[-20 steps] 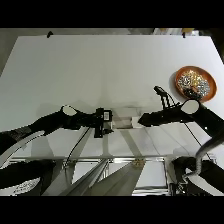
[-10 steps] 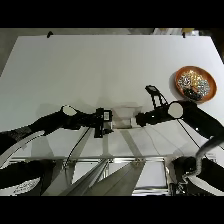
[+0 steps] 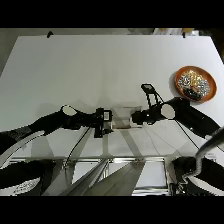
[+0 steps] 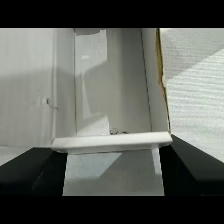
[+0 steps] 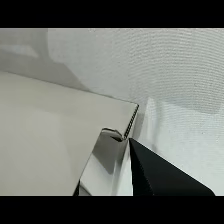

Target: Fold the box and place the chain.

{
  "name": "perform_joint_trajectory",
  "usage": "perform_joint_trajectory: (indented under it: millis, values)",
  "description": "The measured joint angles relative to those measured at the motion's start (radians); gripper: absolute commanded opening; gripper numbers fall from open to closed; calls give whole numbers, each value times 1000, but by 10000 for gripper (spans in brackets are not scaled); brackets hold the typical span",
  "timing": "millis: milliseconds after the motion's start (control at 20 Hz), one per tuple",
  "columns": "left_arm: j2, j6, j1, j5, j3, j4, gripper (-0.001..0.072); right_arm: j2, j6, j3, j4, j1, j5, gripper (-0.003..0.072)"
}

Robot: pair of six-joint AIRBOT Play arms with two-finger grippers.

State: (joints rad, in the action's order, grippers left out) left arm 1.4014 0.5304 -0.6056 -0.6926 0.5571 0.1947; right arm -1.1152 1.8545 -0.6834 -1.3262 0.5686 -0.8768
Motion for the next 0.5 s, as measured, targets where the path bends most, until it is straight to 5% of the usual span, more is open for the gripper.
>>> perform_joint_trajectory:
  millis: [500]
  values:
    - [0,0,0,0,0,0,142,-76,109,-5,-81,64,-14,263]
